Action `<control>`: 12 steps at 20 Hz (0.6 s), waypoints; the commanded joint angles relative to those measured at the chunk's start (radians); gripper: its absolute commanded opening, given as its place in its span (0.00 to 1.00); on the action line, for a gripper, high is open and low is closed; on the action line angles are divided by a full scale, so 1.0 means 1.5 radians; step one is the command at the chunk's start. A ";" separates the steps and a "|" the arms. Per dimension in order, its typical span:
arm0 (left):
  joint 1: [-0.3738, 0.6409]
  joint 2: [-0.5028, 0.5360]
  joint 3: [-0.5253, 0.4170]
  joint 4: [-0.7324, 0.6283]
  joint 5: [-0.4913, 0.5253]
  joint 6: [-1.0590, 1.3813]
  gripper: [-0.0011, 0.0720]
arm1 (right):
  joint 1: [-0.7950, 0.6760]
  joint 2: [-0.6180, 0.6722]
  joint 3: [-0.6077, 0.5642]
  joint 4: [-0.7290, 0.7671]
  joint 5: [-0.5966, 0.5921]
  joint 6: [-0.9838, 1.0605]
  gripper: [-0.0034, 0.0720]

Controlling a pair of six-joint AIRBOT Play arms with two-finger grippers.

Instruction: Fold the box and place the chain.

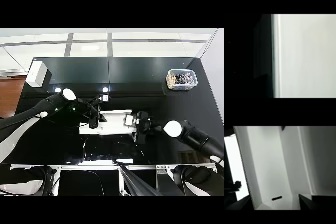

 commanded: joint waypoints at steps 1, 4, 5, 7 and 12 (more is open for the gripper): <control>0.000 -0.001 0.001 0.000 -0.016 0.000 0.05 | -0.067 -0.005 0.031 0.072 0.045 -0.078 0.98; -0.001 -0.001 0.001 0.000 -0.011 0.002 0.05 | -0.087 -0.035 0.031 0.097 0.052 -0.123 0.98; -0.001 -0.001 0.001 0.001 -0.010 0.002 0.05 | -0.087 -0.043 0.031 0.097 0.052 -0.135 0.98; -0.003 -0.001 0.001 0.005 -0.009 0.017 0.05 | -0.088 -0.056 0.031 0.114 0.050 -0.167 0.98; -0.013 0.000 0.006 0.018 0.014 0.068 0.05 | -0.118 -0.062 0.031 0.170 0.084 -0.210 0.98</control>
